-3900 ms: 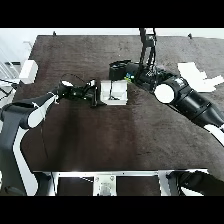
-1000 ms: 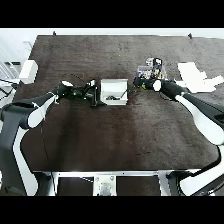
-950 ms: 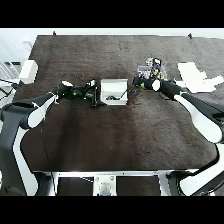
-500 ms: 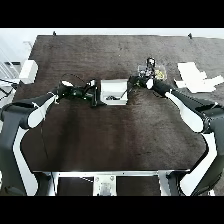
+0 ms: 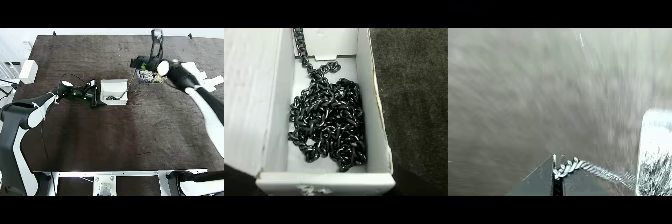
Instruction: Fold the box and place the chain.
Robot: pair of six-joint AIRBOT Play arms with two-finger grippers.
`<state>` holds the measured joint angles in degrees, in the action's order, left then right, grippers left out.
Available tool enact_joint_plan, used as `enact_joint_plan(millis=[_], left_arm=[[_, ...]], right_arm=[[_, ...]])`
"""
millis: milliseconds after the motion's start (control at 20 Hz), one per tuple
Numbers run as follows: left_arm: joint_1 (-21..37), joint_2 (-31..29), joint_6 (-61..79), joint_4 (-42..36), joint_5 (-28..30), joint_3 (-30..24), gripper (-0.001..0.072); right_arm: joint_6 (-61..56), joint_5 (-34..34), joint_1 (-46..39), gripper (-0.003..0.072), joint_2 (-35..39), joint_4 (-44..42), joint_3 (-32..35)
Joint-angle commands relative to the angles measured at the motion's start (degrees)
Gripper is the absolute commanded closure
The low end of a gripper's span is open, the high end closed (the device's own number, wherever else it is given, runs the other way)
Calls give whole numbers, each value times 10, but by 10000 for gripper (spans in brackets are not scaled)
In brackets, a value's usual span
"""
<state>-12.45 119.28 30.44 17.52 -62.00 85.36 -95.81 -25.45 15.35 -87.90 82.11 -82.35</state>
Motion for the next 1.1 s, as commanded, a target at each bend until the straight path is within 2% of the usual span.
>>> enact_joint_plan(millis=[0, 200, 400, 550, 1050], left_arm=[[0, 0, 0, 0, 0, 0, 431], [0, 0, 0, 0, 0, 0, 430], [0, 0, 0, 0, 0, 0, 430], [0, 0, 0, 0, 0, 0, 430], [0, 0, 0, 0, 0, 0, 430]], right_arm=[[5, -73, 16, 674, 90, 40, 2], [5, -111, 53, 674, 148, 52, 4], [-17, -130, 110, 674, 164, 52, 6], [-50, -125, 144, 674, 164, 54, 24], [-121, -71, 170, 674, 163, 54, 104]])
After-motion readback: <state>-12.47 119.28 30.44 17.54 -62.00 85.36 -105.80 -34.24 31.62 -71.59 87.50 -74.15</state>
